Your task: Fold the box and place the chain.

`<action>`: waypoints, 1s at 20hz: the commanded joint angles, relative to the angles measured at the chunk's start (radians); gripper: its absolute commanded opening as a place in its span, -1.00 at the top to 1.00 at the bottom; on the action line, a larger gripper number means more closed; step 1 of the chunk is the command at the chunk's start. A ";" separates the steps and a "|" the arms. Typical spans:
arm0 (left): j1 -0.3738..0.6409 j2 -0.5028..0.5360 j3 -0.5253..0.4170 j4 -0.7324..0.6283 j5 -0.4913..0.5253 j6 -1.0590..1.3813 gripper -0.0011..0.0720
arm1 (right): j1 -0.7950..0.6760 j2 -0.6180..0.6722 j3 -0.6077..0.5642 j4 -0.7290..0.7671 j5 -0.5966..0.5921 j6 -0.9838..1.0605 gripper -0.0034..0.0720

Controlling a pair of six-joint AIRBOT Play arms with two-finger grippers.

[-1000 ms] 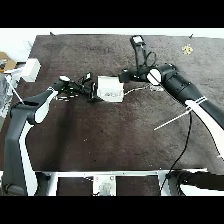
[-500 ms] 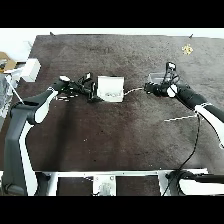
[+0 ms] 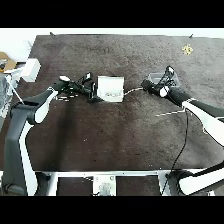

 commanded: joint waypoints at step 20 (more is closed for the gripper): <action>0.001 -0.001 0.001 0.000 0.000 0.000 -0.13 | 0.505 0.459 0.021 -0.209 -0.067 0.012 0.90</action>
